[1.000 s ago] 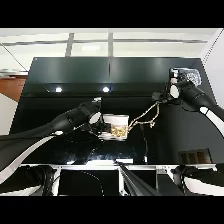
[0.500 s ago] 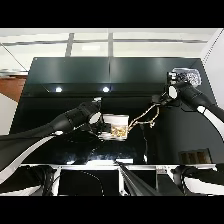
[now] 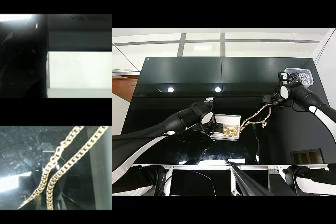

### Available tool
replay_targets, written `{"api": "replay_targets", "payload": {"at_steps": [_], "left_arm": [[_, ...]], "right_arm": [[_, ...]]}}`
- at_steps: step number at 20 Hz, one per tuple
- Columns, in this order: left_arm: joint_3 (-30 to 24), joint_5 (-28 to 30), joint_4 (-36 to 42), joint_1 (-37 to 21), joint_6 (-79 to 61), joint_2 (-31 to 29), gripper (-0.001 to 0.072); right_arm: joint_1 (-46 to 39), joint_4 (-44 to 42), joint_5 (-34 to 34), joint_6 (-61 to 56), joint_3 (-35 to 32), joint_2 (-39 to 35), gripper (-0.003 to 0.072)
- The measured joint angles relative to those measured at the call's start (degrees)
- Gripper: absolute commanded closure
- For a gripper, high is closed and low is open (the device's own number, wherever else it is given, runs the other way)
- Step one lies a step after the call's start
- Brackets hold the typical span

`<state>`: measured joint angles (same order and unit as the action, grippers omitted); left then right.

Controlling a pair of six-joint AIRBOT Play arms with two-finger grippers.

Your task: Fold the box and place the chain.

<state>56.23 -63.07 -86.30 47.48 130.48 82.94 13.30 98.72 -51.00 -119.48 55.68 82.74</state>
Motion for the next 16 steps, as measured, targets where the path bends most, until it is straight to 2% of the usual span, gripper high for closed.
{"api": "replay_targets", "payload": {"at_steps": [1,11,16], "left_arm": [[0.00,0.00,0.00,0.00,0.02,0.00,0.0676],[0.00,0.00,0.00,0.00,0.00,0.00,0.0676],[0.00,0.00,0.00,0.00,0.00,0.00,0.0676]], "right_arm": [[0.00,-0.02,-0.09,0.04,-0.02,0.00,0.0623],[0.00,-0.42,-0.94,2.40,-0.02,-0.15,0.0623],[0.00,-0.52,-2.27,5.70,-0.02,-3.87,0.0623]]}}
